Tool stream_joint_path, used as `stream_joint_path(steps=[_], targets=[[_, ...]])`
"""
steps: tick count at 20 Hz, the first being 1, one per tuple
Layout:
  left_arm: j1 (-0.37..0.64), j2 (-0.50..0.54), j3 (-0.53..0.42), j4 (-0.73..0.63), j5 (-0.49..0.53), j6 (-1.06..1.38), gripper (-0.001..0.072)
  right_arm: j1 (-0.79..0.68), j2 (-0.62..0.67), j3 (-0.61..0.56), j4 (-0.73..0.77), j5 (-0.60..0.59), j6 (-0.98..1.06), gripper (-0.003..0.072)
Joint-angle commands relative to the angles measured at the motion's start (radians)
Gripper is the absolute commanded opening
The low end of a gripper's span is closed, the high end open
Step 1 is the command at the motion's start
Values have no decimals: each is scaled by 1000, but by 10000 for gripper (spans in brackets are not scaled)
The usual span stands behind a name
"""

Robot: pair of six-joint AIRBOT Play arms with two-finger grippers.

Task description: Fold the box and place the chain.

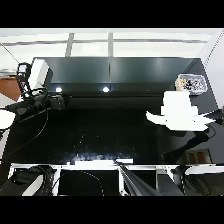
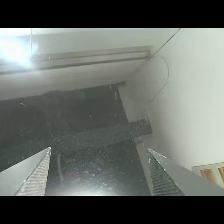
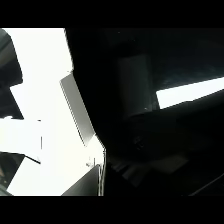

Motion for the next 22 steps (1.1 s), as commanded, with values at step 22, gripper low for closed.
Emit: stream_joint_path(steps=[22], targets=[[-3, -29, 0, -79, -61, 0, 687, 814, 687, -556, 255, -550, 239, 41]])
